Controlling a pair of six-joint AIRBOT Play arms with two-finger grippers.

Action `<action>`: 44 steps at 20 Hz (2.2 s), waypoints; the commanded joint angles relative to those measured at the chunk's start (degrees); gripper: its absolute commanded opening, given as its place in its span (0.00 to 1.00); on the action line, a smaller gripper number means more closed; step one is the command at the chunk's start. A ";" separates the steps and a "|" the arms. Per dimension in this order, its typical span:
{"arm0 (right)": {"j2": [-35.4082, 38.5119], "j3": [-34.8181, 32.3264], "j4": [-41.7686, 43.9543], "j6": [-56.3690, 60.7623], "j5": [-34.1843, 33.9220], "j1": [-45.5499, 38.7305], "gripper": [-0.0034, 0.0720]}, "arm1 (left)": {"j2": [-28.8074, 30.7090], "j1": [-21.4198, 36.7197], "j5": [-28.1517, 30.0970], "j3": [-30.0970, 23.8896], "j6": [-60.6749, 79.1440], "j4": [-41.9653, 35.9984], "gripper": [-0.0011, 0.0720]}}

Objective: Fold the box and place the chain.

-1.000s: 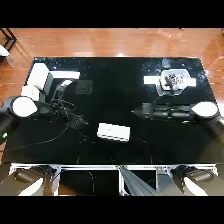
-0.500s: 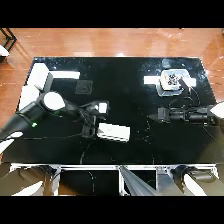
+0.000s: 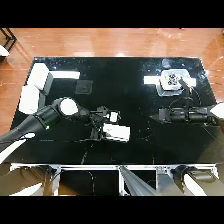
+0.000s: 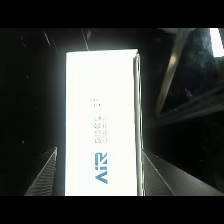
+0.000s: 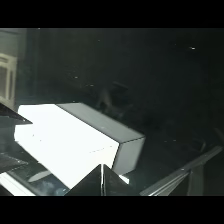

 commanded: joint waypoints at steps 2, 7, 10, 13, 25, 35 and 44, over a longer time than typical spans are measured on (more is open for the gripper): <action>0.04 0.07 -0.68 0.20 -1.33 -0.02 0.07 | -1.44 -0.24 0.44 0.02 -4.00 0.59 0.88; 0.04 0.07 -0.70 0.20 -1.38 -0.02 0.07 | -2.56 -0.24 0.61 0.02 -3.98 0.57 0.88; 0.04 0.07 -0.87 0.17 -1.40 -0.02 0.07 | -2.97 -0.31 -0.46 0.02 -4.81 0.52 0.88; 0.04 0.07 -1.97 0.20 -1.42 -0.02 0.07 | -2.97 -0.28 -1.25 0.02 -4.79 0.55 0.88; 0.04 0.07 -2.14 0.20 -1.46 -0.02 0.07 | -2.99 -0.31 -1.09 0.02 -4.85 0.55 0.88; 0.04 0.07 -2.14 0.20 -1.68 -0.02 0.07 | -4.07 -1.22 1.68 0.02 -7.45 0.74 0.88; 0.04 0.07 -2.14 0.20 -1.68 -0.02 0.07 | -4.02 -1.55 1.66 0.02 -7.45 0.79 0.88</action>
